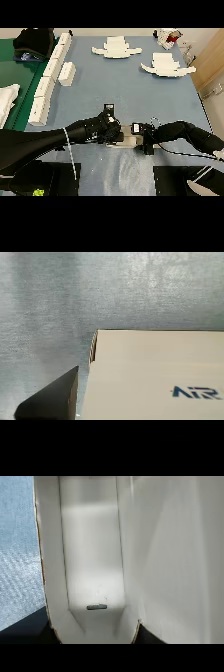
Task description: Fold the box.
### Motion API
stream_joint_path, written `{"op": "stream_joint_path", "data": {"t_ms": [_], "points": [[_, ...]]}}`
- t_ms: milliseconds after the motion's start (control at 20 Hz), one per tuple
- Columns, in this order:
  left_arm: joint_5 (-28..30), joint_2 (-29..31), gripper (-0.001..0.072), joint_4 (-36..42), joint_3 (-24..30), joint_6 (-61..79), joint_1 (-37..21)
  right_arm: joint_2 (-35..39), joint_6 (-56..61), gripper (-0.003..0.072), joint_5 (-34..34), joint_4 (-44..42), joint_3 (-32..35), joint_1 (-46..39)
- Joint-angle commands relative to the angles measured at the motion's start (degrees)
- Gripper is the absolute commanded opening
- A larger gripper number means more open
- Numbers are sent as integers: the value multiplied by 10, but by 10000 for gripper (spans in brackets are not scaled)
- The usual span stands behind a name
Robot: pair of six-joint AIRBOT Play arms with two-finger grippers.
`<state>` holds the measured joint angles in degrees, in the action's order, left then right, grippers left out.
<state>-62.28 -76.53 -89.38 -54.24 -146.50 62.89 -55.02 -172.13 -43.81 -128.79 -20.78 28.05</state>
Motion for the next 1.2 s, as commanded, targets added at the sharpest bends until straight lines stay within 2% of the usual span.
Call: {"op": "stream_joint_path", "data": {"t_ms": [0, 200, 400, 550, 750, 800, 850, 1150], "points": [[2, 0, 313, 2, 0, -1, 0, 0, 0, 536, 0, 0, 0, 0], [-1, 1, 315, 6, -13, 3, 0, 0, 0, 536, 0, 0, 0, 0], [-42, 25, 316, 6, -56, 46, 0, 0, 0, 536, 0, 0, 0, 0], [-139, 69, 316, 1, -70, 60, 0, 0, 0, 536, 0, 0, 0, 0], [-232, 141, 313, -7, -69, 67, 0, 0, 0, 536, 0, 0, 0, 0], [-243, 155, 256, -9, -69, 76, 0, 0, 0, 536, 0, 0, 0, 0], [-243, 168, 6, -8, -69, 98, 0, 0, 0, 536, 0, 0, 0, 0], [-189, 184, 13, -8, -67, 259, 3, 0, 0, 536, 0, 0, 0, 0]]}}
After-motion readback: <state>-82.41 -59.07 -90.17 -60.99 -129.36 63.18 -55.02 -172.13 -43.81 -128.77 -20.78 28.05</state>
